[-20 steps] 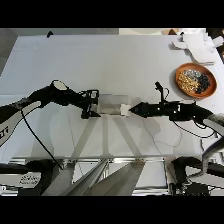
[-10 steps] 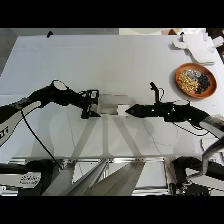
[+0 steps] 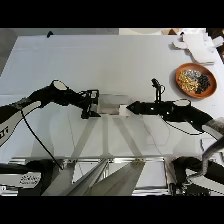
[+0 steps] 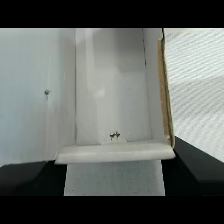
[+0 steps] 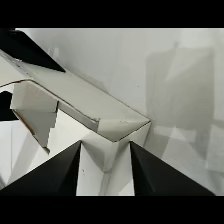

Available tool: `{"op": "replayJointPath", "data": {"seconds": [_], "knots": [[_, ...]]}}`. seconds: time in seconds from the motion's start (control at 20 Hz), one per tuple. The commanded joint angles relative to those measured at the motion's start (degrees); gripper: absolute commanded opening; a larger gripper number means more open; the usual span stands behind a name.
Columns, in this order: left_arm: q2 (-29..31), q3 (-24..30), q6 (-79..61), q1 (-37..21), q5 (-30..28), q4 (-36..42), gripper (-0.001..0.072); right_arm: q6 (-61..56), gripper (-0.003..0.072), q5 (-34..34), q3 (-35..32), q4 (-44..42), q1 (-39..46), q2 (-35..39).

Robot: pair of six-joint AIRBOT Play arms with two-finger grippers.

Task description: Fold the box and place the chain.

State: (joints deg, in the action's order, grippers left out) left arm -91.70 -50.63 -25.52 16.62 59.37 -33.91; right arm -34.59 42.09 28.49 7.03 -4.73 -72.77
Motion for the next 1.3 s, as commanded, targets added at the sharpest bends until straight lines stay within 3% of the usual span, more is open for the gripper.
{"op": "replayJointPath", "data": {"seconds": [0.0, 0.75, 1.0, 1.05, 1.25], "knots": [[0.0, 0.0, 0.0, 0.0, 0.0, 0.0, 0.0340, -0.1, 0.0447, -1.2, 0.1, 0.0, -2.6, 0.4], [0.0, 0.0, 0.0, 0.0, 0.0, 0.0, 0.0340, -0.1, 0.0411, -13.3, 0.1, 0.4, -8.2, 0.4], [0.0, 0.0, 0.0, 0.0, 0.0, 0.0, 0.0340, -0.1, 0.0412, -13.6, 0.1, 0.2, -8.5, 0.4], [0.0, 0.0, 0.0, 0.0, 0.0, 0.0, 0.0340, -0.1, 0.0424, -13.2, 0.1, 0.2, -8.5, 0.6], [0.0, 0.0, 0.0, 0.0, 0.0, 0.0, 0.0340, 0.2, 0.0650, -12.8, 0.1, 0.8, -8.5, 2.3]]}}
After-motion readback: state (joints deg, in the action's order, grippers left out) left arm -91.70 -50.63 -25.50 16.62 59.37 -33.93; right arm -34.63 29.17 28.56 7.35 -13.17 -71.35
